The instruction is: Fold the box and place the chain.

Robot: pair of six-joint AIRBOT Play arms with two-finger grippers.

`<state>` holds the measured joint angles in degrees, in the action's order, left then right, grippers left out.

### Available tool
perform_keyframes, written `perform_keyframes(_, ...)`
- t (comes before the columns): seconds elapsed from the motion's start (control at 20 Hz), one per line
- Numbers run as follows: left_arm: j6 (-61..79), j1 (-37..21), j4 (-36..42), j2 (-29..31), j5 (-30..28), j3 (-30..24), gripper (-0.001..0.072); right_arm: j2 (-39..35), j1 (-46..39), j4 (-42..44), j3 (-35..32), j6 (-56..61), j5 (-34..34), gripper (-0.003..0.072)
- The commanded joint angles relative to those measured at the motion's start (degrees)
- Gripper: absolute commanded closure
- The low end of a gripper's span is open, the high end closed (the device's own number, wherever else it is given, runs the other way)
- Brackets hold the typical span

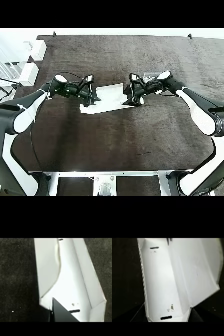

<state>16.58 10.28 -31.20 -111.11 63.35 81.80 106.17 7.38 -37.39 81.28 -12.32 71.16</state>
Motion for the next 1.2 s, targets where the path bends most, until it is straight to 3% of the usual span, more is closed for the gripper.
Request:
perform_keyframes(0.0, 0.0, 0.0, 0.0, 0.0, -1.7, 0.0, 0.0688, 0.2, 1.9, -2.1, -0.3, 3.0, 1.4, 0.0077)
perform_keyframes(0.3, 1.1, 0.0, -0.1, 0.0, -3.2, 0.0, 0.0688, 0.3, 2.1, -1.7, -0.9, 3.5, -0.4, 0.0077)
perform_keyframes(0.85, 0.7, 0.0, -0.1, 0.0, -3.1, 0.0, 0.0688, 0.7, 1.2, -1.2, -2.4, -7.3, -5.6, 0.0069)
perform_keyframes(1.15, -5.4, 0.0, -4.4, 0.0, -0.8, 4.2, 0.0689, 1.6, 1.2, -0.6, -2.4, -9.2, -4.5, 0.0069)
